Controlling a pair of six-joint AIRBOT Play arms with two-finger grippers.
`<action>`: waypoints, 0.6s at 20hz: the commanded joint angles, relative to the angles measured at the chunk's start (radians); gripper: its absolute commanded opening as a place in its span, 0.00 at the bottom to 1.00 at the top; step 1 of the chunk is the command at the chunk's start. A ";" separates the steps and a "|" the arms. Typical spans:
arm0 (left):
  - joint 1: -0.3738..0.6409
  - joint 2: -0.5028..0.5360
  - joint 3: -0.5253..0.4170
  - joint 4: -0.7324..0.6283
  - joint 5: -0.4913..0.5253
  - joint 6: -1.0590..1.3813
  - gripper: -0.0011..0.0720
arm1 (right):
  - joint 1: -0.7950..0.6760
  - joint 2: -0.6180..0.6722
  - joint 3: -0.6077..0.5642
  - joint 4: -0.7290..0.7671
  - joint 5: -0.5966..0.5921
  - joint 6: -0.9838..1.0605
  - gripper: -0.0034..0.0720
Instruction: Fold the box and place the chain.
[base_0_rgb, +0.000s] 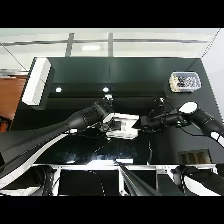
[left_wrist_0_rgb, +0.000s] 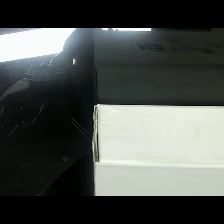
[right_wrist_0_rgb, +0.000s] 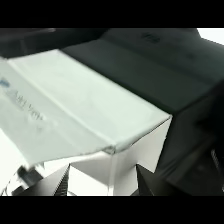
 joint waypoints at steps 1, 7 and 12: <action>0.001 0.000 0.000 0.000 0.000 0.000 0.05 | 0.071 0.000 0.053 -0.142 -0.055 0.204 0.66; 0.001 0.000 0.000 0.000 0.001 0.000 0.05 | 0.271 -0.001 0.155 -0.525 -0.142 0.610 0.61; 0.001 0.000 0.000 0.000 0.001 0.000 0.05 | 0.391 -0.001 0.211 -0.681 -0.157 0.817 0.61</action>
